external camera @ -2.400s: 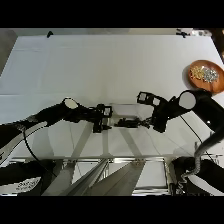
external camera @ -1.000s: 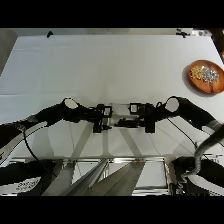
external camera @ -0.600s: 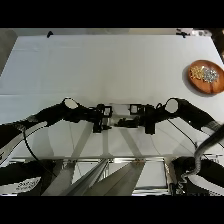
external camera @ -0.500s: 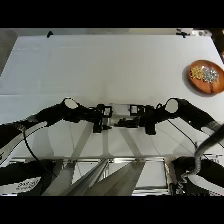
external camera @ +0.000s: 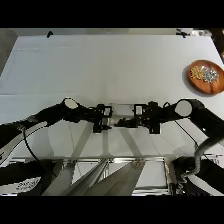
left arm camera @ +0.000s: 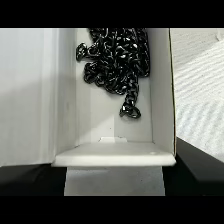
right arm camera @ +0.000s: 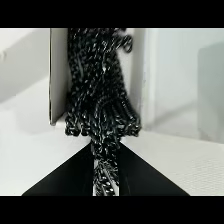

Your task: Fold the box and place the chain.

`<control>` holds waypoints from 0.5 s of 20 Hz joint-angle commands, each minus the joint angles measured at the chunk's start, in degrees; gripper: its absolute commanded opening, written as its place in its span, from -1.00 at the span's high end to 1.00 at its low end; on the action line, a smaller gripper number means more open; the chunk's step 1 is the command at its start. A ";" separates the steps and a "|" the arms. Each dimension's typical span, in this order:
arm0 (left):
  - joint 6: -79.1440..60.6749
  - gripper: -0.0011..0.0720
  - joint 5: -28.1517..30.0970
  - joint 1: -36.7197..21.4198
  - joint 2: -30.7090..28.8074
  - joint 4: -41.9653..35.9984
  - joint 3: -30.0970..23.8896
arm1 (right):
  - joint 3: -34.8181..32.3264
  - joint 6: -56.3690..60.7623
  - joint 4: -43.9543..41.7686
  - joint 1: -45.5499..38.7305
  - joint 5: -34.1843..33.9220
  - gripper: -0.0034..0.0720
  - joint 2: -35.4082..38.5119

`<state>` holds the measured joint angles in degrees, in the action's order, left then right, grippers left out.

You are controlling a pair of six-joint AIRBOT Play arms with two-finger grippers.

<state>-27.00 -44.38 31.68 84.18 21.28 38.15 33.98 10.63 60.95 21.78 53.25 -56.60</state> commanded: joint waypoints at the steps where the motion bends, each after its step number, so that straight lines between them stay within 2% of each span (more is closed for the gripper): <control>1: -0.02 -0.06 0.00 -0.04 -0.04 0.00 0.02 | 0.00 -0.11 -6.23 0.07 -0.37 0.87 6.80; 6: -0.02 -0.06 0.00 -0.04 -0.04 0.00 0.02 | 0.00 -0.74 -23.26 1.29 -3.19 0.87 9.79; 10: -0.02 -0.06 0.00 -0.04 -0.04 0.00 0.02 | 0.00 -0.68 -23.67 7.54 -9.42 0.87 9.77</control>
